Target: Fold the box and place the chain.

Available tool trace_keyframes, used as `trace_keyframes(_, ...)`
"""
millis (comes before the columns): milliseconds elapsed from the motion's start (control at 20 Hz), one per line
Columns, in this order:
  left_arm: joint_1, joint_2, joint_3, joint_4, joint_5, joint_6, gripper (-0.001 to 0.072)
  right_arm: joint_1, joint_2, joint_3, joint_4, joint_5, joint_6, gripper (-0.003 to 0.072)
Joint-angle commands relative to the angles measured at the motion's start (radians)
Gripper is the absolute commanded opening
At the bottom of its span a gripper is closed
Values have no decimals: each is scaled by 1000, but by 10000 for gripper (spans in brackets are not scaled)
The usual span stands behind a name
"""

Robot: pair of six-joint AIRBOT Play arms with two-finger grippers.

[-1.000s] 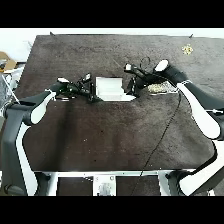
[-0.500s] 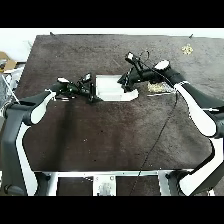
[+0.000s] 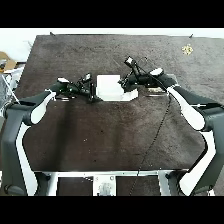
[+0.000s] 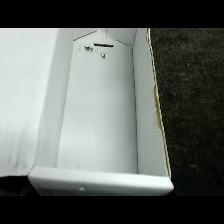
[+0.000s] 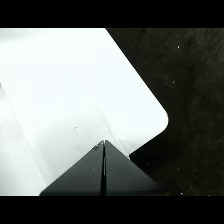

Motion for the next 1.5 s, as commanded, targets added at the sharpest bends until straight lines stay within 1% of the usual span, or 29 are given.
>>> trace_keyframes(0, 0, 0, 0, 0, 0, 0, 412, -2, -17, 1, -19, 19, -3, 3)
trace_keyframes(250, 0, 0, 0, 0, 0, 0, 412, -14, -8, 2, -6, 18, -3, 3)
trace_keyframes(450, 0, 0, 0, 0, 0, 0, 413, -22, 71, 3, -8, 12, -2, 3)
trace_keyframes(550, 0, 0, 0, 0, 1, 0, 412, -36, 130, 3, -9, 51, -2, 3)
trace_keyframes(600, 0, 0, 0, 0, 1, 0, 412, -46, 160, 3, -38, 102, -2, 4)
trace_keyframes(650, 0, 0, 0, 0, 1, 0, 412, -52, 184, 3, -101, 153, -2, 85)
trace_keyframes(700, 0, 0, 0, 0, 1, 0, 412, -55, 200, 3, -206, 200, -2, 411)
trace_keyframes(750, 0, 0, 0, 0, 1, 0, 412, -54, 206, 3, -352, 241, 10, 617)
trace_keyframes(800, 0, 0, 0, 0, 0, 0, 412, -52, 203, -1, -463, 266, 60, 615)
trace_keyframes(850, 0, 0, 0, 0, 0, 0, 412, -51, 198, -15, -509, 273, 77, 615)
trace_keyframes(950, 0, 0, 0, 0, 1, 0, 412, -46, 174, -37, -502, 272, 62, 613)
trace_keyframes(1050, 0, 0, 0, 0, 1, 0, 412, -23, 145, -43, -503, 241, 43, 495)
trace_keyframes(1150, 0, 0, 0, 0, 1, 0, 412, 1, 126, -43, -502, 217, 43, 495)
trace_keyframes(1250, 0, 0, 0, 0, 1, 0, 412, 21, 111, -43, -504, 216, 42, 494)
trace_keyframes(1300, 0, 0, 0, 0, 1, 0, 412, 26, 103, -43, -505, 216, 42, 417)
trace_keyframes(1350, 0, 0, 0, 0, 1, 0, 412, 27, 98, -43, -499, 216, 42, 393)
trace_keyframes(1450, 0, 0, 0, 0, 1, 0, 412, 26, 93, -43, -476, 212, 43, 393)
